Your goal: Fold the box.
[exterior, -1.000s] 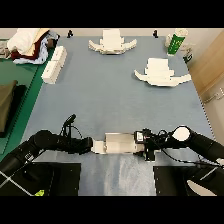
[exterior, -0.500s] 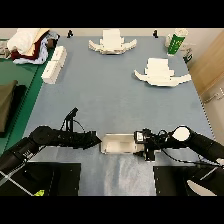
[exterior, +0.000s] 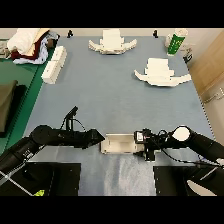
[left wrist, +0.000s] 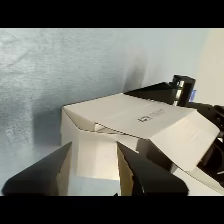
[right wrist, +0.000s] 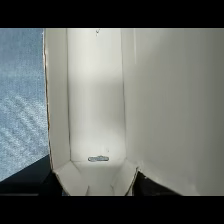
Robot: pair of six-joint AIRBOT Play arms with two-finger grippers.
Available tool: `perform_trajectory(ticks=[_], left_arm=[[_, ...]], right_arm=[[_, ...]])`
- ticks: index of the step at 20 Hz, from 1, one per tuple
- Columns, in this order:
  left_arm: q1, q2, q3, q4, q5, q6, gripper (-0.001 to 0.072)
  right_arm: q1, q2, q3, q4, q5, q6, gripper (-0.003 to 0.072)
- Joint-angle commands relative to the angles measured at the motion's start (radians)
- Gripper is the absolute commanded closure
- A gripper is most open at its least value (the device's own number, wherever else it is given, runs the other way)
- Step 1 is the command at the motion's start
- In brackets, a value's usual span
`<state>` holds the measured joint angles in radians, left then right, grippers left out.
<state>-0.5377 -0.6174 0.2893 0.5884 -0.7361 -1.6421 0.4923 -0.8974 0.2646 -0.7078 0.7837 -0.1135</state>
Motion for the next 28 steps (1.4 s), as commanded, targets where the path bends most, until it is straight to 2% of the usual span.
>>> perform_trajectory(ticks=[1, 5, 8, 10, 12, 16, 20, 23, 28], left_arm=[[-0.056, -0.002, 0.023, -0.005, 0.021, -0.028, 0.0305], [-0.23, -0.091, 0.087, 0.187, 0.047, -0.255, 0.0306], [-0.387, -0.219, 0.17, 0.368, 0.098, -0.455, 0.0306], [-0.449, -0.31, 0.248, 0.506, 0.089, -0.596, 0.0306], [-0.488, -0.399, 0.336, 0.654, 0.025, -0.741, 0.0306], [-0.559, -0.534, 0.51, 0.891, -0.175, -0.959, 0.0306], [-0.616, -0.62, 0.622, 0.981, -0.323, -1.029, 0.0306], [-0.639, -0.636, 0.663, 1.016, -0.413, -1.053, 0.0306], [-0.641, -0.634, 0.672, 1.027, -0.446, -1.073, 0.0306]], right_arm=[[0.0, 0.001, 0.0, 0.0, 0.0, 0.0, 0.0188], [0.0, 0.001, 0.0, 0.0, 0.0, 0.0, 0.0188], [0.0, 0.001, 0.0, 0.0, 0.0, 0.0, 0.0188], [0.0, 0.001, 0.0, 0.0, 0.0, 0.0, 0.0188], [0.0, 0.001, 0.0, 0.0, 0.0, 0.0, 0.0188], [0.0, 0.001, 0.0, 0.0, 0.0, 0.0, 0.0188], [0.0, 0.001, 0.0, 0.0, 0.0, 0.0, 0.0188], [0.0, 0.001, 0.0, 0.0, 0.0, 0.0, 0.0188], [0.0, 0.001, 0.0, 0.0, 0.0, 0.0, 0.0188]])
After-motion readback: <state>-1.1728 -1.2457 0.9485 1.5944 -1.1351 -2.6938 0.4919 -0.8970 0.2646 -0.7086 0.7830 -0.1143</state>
